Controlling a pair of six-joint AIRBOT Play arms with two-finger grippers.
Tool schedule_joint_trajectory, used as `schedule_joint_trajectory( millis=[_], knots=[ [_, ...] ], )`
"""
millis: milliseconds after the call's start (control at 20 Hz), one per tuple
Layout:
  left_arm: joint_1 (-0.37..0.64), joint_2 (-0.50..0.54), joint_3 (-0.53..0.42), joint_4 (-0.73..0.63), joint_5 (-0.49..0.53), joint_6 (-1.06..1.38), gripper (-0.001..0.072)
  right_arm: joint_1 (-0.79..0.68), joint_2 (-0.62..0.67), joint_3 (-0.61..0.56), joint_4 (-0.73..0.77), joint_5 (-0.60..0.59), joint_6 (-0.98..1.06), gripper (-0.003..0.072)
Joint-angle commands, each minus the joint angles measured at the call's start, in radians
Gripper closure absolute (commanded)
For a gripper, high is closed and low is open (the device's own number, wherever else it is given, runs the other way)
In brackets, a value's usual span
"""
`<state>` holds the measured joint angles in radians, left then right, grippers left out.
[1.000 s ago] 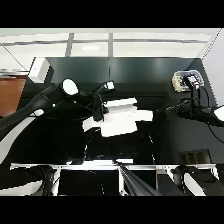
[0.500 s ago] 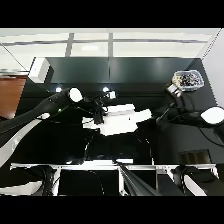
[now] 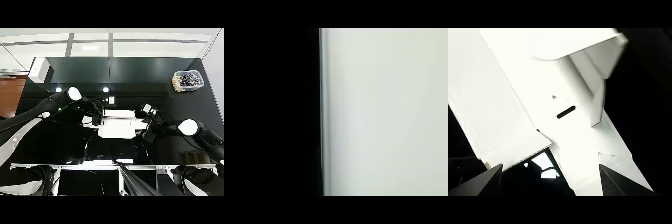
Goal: Fold the box and place the chain.
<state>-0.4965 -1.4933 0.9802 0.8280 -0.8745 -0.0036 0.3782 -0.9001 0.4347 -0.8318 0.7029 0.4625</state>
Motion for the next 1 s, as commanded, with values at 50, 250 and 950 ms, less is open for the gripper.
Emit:
schedule_joint_trajectory(
  millis=[50,250,950],
  knots=[
    [0.007,-0.004,0.0,-0.01,-0.009,0.023,0.0682,0.042,-0.003,-0.025,-0.066,0.032,-0.2,-0.003],
    [0.006,-0.011,0.0,-0.011,-0.009,0.022,0.0682,0.065,-0.06,-0.039,-0.014,-0.006,-0.217,-0.003],
    [0.006,-0.011,-0.003,-0.056,-0.017,-0.046,0.0684,0.236,-0.122,0.085,0.026,-0.17,-0.266,-0.0029]
  ],
)
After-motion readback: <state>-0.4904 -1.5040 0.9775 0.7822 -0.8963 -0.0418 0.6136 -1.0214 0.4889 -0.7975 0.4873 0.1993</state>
